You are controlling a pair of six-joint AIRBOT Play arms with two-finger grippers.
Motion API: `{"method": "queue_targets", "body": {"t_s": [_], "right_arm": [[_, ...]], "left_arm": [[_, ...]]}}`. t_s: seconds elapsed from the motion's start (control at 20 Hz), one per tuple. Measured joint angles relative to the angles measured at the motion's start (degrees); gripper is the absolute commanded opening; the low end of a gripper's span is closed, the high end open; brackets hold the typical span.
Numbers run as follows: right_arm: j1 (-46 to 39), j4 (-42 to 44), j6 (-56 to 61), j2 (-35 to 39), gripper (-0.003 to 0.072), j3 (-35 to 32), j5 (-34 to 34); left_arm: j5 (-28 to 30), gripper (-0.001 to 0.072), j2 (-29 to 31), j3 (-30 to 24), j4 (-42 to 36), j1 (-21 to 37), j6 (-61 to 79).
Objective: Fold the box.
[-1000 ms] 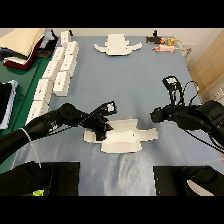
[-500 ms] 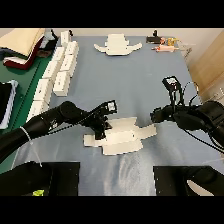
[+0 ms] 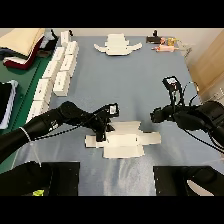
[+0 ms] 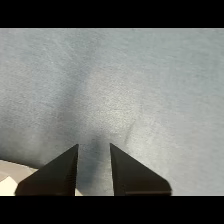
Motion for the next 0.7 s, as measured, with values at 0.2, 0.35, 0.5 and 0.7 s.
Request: {"method": "queue_targets", "body": {"t_s": [0.2, 0.35, 0.5, 0.7], "right_arm": [[0.0, 0.0, 0.0, 0.0, 0.0294, 0.0, 0.0], [0.0, 0.2, 0.0, 0.0, 0.0294, 0.0, 0.0], [0.0, 0.5, 0.0, 0.0, 0.0294, -0.1, 0.0], [0.0, 1.2, 0.0, 0.0, 0.0294, -0.1, 0.0]], "left_arm": [[0.1, 0.0012, -0.2, 0.0, -0.7, 0.0, 0.2], [0.2, 0.0012, -0.9, -0.6, -0.9, 0.0, 0.2], [0.1, 0.0013, -1.2, -1.3, -1.0, 0.0, 0.2], [-2.1, 0.0013, -1.4, -1.7, -1.2, 0.0, 0.2]]}}
